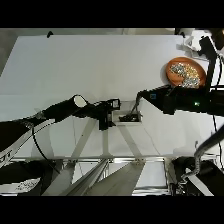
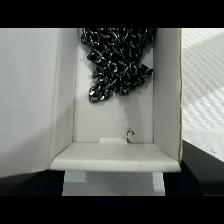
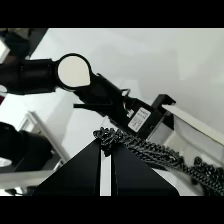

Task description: Fold the box and place the chain.

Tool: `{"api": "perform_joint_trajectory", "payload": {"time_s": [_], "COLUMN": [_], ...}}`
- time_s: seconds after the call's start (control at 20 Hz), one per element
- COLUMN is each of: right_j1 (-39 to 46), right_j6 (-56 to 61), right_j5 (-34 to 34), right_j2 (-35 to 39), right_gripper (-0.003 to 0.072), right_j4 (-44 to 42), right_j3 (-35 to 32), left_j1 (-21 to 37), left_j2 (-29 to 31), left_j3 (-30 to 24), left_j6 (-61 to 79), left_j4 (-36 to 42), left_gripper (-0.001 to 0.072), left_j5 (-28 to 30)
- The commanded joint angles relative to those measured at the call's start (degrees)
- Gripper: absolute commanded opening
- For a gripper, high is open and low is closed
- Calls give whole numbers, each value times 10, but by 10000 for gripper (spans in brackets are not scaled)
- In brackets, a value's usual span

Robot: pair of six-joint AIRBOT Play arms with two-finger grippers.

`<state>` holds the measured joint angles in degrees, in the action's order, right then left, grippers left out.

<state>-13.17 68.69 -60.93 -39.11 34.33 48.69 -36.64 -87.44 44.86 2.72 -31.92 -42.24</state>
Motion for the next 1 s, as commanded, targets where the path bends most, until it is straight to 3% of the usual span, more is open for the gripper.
{"api": "perform_joint_trajectory", "payload": {"time_s": [0.0, 0.4, 0.55, 0.95], "right_j1": [-14, -14, -14, -19], "right_j6": [-13, -32, -20, -18], "right_j5": [34, 43, 31, 21], "right_j2": [-7, -7, -14, -127], "right_gripper": [13, 13, 13, 13], "right_j4": [-35, -66, -7, 56], "right_j3": [0, 0, 0, -33], "left_j1": [0, 0, 0, 0], "left_j2": [0, 0, 0, 0], "left_j3": [0, 0, 0, 0], "left_j6": [0, 0, 0, 0], "left_j4": [0, 0, 0, 0], "left_gripper": [412, 412, 412, 412], "left_j5": [0, 0, 0, 0]}}
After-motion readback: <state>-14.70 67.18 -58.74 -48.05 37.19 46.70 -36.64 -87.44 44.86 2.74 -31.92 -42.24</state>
